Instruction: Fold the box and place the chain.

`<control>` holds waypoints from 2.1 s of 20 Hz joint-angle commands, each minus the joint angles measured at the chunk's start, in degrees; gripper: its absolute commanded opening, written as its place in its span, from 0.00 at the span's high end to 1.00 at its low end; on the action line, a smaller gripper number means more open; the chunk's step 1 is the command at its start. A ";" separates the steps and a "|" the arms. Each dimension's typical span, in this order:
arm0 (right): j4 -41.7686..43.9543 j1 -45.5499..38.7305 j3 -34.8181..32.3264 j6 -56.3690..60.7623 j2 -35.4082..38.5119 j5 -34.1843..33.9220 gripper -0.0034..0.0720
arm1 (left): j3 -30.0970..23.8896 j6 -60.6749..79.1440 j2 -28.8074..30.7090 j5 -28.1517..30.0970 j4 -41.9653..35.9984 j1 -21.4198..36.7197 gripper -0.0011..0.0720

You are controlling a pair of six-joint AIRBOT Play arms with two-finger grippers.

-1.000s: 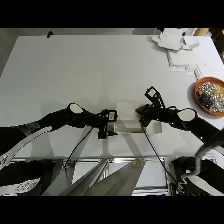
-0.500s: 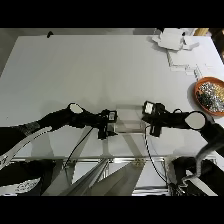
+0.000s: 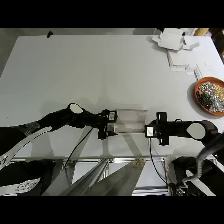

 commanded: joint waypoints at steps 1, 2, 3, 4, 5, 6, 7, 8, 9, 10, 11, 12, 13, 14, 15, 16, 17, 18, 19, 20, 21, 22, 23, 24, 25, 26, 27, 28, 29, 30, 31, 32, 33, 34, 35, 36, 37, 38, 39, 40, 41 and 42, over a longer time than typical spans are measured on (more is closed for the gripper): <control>9.44 0.02 -1.88 -7.08 -2.08 -4.13 0.70 | 0.04 0.00 0.04 0.02 0.02 0.00 0.61; 10.91 0.02 -1.88 -8.09 -2.99 -4.37 0.72 | 0.04 0.00 0.04 0.02 0.02 0.00 0.61; 12.46 0.02 -1.88 -8.85 -3.98 -4.55 0.72 | 0.04 0.00 0.04 0.02 0.02 0.00 0.61; 14.47 0.02 -1.88 -9.92 -5.05 -4.74 0.72 | 0.04 0.00 0.04 0.02 0.02 0.00 0.61; 16.65 0.02 -1.88 -11.10 -6.03 -4.85 0.72 | 0.04 0.00 0.04 0.02 0.02 0.00 0.61; 19.10 0.02 -1.88 -12.52 -7.19 -4.87 0.72 | 0.04 0.00 0.04 0.02 0.02 0.00 0.61; 21.22 0.02 -1.88 -13.57 -8.20 -4.94 0.72 | 0.04 0.00 0.04 0.02 0.02 0.00 0.61; 23.15 0.02 -1.88 -14.49 -9.38 -4.96 0.72 | 0.04 0.00 0.04 0.02 0.02 0.00 0.61; 24.30 0.02 -1.88 -14.75 -10.34 -4.96 0.72 | 0.04 0.00 0.04 0.04 0.02 0.00 0.61; 25.14 0.02 -1.88 -14.75 -11.30 -4.96 0.72 | 0.04 0.00 0.04 0.02 0.02 0.00 0.61; 25.64 0.02 -1.88 -14.73 -12.04 -4.94 0.71 | 0.04 0.00 0.04 0.02 0.02 0.00 0.61; 26.16 0.02 -1.88 -14.69 -12.70 -4.94 0.68 | 0.04 0.00 0.04 0.02 0.02 0.00 0.61; 26.53 0.02 -1.88 -14.56 -12.92 -4.94 0.60 | 0.04 0.00 0.04 0.02 0.02 0.00 0.61; 26.49 0.00 -1.88 -14.49 -12.74 -4.94 0.51 | 0.04 0.00 0.04 0.02 0.02 0.00 0.61; 25.88 0.00 -1.88 -13.51 -12.17 -4.94 0.50 | 0.04 0.00 0.04 0.02 0.02 0.00 0.61; 24.44 0.00 -1.88 -11.17 -11.06 -4.94 0.50 | 0.04 0.00 0.04 0.02 0.02 0.00 0.61; 21.64 0.00 -1.88 -8.28 -9.11 -4.96 0.50 | 0.04 0.00 0.04 0.02 0.02 0.00 0.61; 17.79 0.00 -1.88 -5.05 -6.78 -4.68 0.50 | 0.04 0.00 0.04 0.02 0.02 0.00 0.61; 13.09 0.00 -1.88 -0.85 -3.87 -3.89 0.50 | 0.04 0.00 0.04 0.02 0.02 0.00 0.61; 8.26 0.00 -1.88 3.74 -1.07 -2.97 0.51 | 0.04 0.00 0.04 0.02 0.02 0.00 0.61; 2.43 0.00 -1.88 10.12 2.03 -1.77 0.51 | 0.04 -0.02 0.04 0.02 0.02 0.00 0.61; -3.61 0.00 -1.86 18.36 5.01 -0.63 0.56 | 0.04 0.00 0.04 0.02 0.02 0.00 0.61; -8.81 0.00 -1.88 26.05 8.09 0.13 0.62 | 0.04 0.00 0.04 0.02 0.02 0.00 0.61; -12.98 0.00 -1.86 32.33 10.88 0.81 0.67 | 0.04 0.00 0.04 0.02 0.02 0.00 0.61; -15.61 0.00 -1.86 37.75 13.55 1.42 0.81 | 0.04 0.00 0.04 0.02 0.02 0.00 0.61; -15.74 -0.63 -1.86 41.77 15.41 1.64 0.93 | 0.04 0.00 0.04 0.02 0.02 0.00 0.61; -14.71 -2.03 -1.86 45.22 16.76 1.55 0.93 | 0.04 0.00 0.04 0.02 0.02 0.00 0.61; -13.38 -3.63 -1.86 47.98 17.44 1.42 0.93 | 0.04 0.00 0.04 0.02 0.02 0.00 0.61; -12.33 -5.55 -1.86 50.90 17.62 1.29 0.93 | 0.04 0.00 0.04 0.02 0.02 0.00 0.61; -12.28 -7.52 -1.86 53.42 17.59 1.03 0.93 | 0.04 0.00 0.04 0.02 0.02 0.00 0.61; -12.28 -9.88 -1.84 55.52 17.59 0.79 0.93 | 0.04 0.00 0.04 0.02 0.02 0.00 0.61; -12.26 -12.04 -1.84 56.94 17.59 0.81 0.93 | 0.04 -0.02 0.04 0.02 0.02 0.00 0.61; -12.24 -14.38 -1.84 58.49 17.59 0.85 0.93 | 0.04 0.00 0.04 0.02 0.02 0.00 0.61; -12.15 -16.35 -1.84 60.13 17.59 0.85 0.93 | 0.04 0.00 0.04 0.02 0.02 0.00 0.61; -12.07 -18.05 -1.84 61.90 17.53 0.87 0.93 | 0.04 0.00 0.04 0.02 0.02 0.00 0.61; -11.58 -19.28 -1.84 62.99 17.33 1.16 0.93 | 0.04 0.00 0.04 0.02 0.02 0.00 0.61; -9.79 -20.31 -1.84 64.08 16.74 1.84 0.93 | 0.04 0.00 0.04 0.02 0.02 0.00 0.61; -7.06 -20.92 -1.84 64.61 15.65 3.02 0.93 | 0.04 0.00 0.04 0.02 0.02 0.00 0.61; -3.78 -21.18 -1.84 64.78 13.86 4.31 0.93 | 0.04 0.00 0.04 0.02 0.02 0.00 0.61; -1.14 -21.16 -1.84 65.46 11.50 5.07 0.93 | 0.04 0.00 0.04 0.02 0.02 0.00 0.61; 1.42 -21.18 -1.84 65.42 9.01 5.68 0.93 | 0.04 0.00 0.04 0.02 0.02 0.00 0.61; 3.61 -21.18 -1.84 65.40 6.16 6.36 0.93 | 0.04 0.00 0.04 0.02 0.02 0.00 0.61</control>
